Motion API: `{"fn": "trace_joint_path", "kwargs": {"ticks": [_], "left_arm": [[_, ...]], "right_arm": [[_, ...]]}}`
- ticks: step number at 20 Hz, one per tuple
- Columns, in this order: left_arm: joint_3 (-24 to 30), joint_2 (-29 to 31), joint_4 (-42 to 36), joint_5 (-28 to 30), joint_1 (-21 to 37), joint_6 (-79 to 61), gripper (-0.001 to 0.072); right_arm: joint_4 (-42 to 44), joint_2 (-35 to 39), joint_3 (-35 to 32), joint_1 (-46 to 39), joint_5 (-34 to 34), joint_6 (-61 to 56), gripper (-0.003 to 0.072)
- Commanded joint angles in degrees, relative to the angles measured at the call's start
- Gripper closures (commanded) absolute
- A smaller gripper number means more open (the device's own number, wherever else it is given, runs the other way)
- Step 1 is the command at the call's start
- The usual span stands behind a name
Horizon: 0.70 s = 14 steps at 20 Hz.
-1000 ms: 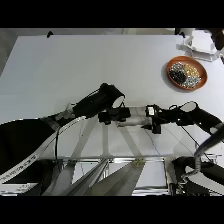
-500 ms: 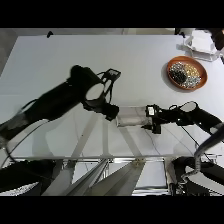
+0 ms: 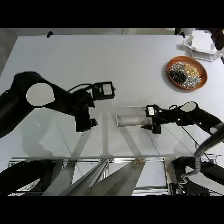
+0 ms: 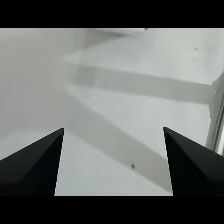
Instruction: Fold the box and place the chain.
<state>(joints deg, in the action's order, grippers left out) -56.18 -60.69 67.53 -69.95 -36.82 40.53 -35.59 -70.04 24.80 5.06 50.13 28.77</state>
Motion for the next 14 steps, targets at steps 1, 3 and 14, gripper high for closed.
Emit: {"fn": "trace_joint_path", "kwargs": {"ticks": [1,3,14], "left_arm": [[11.91,-0.63,-12.85,15.13,4.81,-19.1,0.0005],[13.81,-4.37,-13.25,19.82,4.72,-21.64,0.0005],[13.81,-24.72,-45.68,29.03,4.59,-61.11,-0.0005]], "right_arm": [[0.02,0.02,-0.02,-0.02,0.02,0.0,0.0384],[0.0,0.02,-0.02,-0.02,0.02,-0.02,0.0384],[0.02,0.02,-0.02,-0.02,0.02,0.0,0.0384]]}}
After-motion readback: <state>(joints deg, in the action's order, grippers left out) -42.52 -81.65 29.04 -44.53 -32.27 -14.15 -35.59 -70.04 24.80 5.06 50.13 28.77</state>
